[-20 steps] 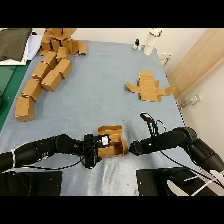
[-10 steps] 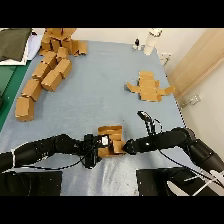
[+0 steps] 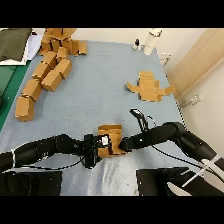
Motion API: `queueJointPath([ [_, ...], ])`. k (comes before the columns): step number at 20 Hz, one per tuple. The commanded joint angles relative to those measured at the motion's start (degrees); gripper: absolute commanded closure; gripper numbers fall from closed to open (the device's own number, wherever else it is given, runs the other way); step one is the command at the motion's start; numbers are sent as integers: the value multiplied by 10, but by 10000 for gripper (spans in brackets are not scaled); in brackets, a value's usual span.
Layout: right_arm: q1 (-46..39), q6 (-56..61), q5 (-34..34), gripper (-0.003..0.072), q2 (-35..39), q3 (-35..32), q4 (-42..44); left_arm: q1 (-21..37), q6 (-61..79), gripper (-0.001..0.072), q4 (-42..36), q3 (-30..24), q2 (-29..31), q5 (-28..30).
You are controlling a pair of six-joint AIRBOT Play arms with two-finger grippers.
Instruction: Fold the box.
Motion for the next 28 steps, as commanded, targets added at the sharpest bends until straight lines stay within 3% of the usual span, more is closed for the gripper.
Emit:
queueJointPath([
  [1, 65, 107, -6, 346, -63, 59, -78, 0, 0, 232, 0, 0, 0, 0],
  [6, 190, 379, -85, 338, -113, 130, -298, 0, 0, 232, 0, 0, 0, 0],
  [8, 211, 434, -104, 302, -125, 147, -306, 0, 0, 232, 0, 0, 0, 0],
  [18, 234, 524, -119, 308, -246, 196, -284, 0, 0, 232, 0, 0, 0, 0],
  [19, 234, 524, -122, 339, -257, 203, -285, 0, 0, 231, 0, 0, 0, 0],
  [24, 234, 522, -132, 681, -268, 210, -284, 0, 0, 232, 0, 0, 0, 0],
  [27, 234, 505, -131, 681, -267, 210, -284, 0, 0, 232, 0, 0, 0, 0],
  [28, 234, 498, -132, 607, -264, 210, -283, 0, 0, 232, 0, 0, 0, 0],
])
